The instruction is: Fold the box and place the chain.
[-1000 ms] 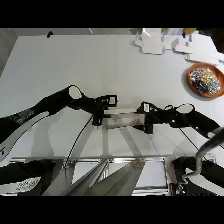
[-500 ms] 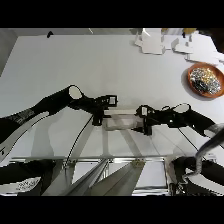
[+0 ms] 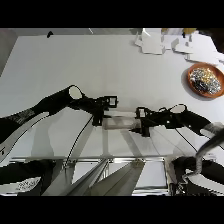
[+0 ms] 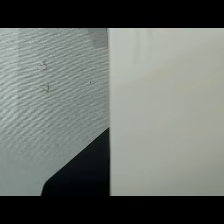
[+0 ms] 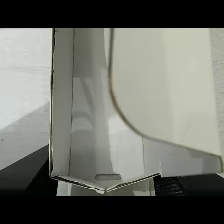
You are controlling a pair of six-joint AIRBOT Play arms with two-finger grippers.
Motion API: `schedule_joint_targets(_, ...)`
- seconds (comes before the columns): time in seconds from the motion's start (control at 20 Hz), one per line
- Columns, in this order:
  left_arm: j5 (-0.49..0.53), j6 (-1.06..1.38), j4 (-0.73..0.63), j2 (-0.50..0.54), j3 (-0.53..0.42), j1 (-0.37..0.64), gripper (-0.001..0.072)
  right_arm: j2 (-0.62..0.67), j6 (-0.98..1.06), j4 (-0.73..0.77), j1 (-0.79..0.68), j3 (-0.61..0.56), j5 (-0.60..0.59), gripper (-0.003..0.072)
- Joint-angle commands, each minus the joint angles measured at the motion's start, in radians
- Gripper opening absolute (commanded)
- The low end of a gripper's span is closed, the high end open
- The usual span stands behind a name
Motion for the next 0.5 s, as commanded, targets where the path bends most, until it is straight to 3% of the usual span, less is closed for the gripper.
schedule_joint_targets(0.0, 0.003, -0.002, 0.0, 0.001, 0.001, 0.0, 0.0011, -0.008, 0.002, -0.011, 0.002, 0.0, -0.003, 0.041)
schedule_joint_targets(0.4, 0.003, -0.002, 0.0, 0.001, 0.001, 0.0, 0.0011, -0.009, 0.014, -0.065, 0.002, 0.0, -0.011, 0.042)
schedule_joint_targets(0.45, 0.003, -0.002, 0.0, 0.001, 0.001, 0.0, 0.0011, -0.009, 0.014, -0.065, 0.002, 0.0, -0.016, 0.046)
